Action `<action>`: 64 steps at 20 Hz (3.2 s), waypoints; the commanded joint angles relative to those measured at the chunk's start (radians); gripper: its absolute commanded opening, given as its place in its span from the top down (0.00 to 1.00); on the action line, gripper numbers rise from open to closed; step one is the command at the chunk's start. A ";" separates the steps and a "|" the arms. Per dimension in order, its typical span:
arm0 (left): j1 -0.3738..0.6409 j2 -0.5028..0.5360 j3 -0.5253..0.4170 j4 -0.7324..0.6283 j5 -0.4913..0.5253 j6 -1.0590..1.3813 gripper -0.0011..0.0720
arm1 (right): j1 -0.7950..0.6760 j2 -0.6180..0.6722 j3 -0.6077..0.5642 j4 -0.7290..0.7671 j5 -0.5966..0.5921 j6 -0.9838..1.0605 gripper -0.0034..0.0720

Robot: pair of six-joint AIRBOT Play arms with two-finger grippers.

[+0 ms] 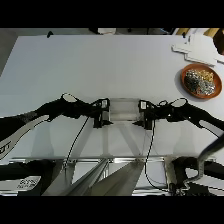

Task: Fold the box and place the chain.

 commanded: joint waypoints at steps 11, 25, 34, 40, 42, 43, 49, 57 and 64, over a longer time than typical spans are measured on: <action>0.000 0.000 0.001 0.000 0.000 0.000 0.87 | 0.000 0.000 0.000 0.000 0.000 0.000 0.56; 0.000 0.000 0.001 0.000 0.000 0.000 0.87 | 0.000 0.000 0.000 0.000 0.000 0.000 0.56; 0.000 0.000 0.000 0.000 0.000 0.000 0.87 | 0.000 0.000 0.000 0.001 0.025 0.000 0.56; 0.000 0.000 0.001 0.000 0.000 0.000 0.87 | 0.000 0.000 0.000 0.001 0.031 0.000 0.56; 0.000 0.000 0.001 0.000 0.000 0.000 0.87 | 0.000 0.000 0.000 0.001 0.035 0.007 0.55; 0.000 0.000 0.000 0.000 0.000 0.000 0.87 | -0.001 0.000 0.000 0.001 0.039 0.015 0.31; 0.000 0.000 0.000 0.000 0.000 0.000 0.87 | -0.001 0.065 0.000 -0.116 0.033 0.123 0.02; 0.000 0.000 0.001 0.000 0.000 0.000 0.87 | -0.210 0.343 0.000 -0.377 0.196 0.462 0.04; 0.000 0.000 0.001 0.000 0.000 0.000 0.87 | -0.175 0.515 0.000 -0.060 0.360 0.483 0.93</action>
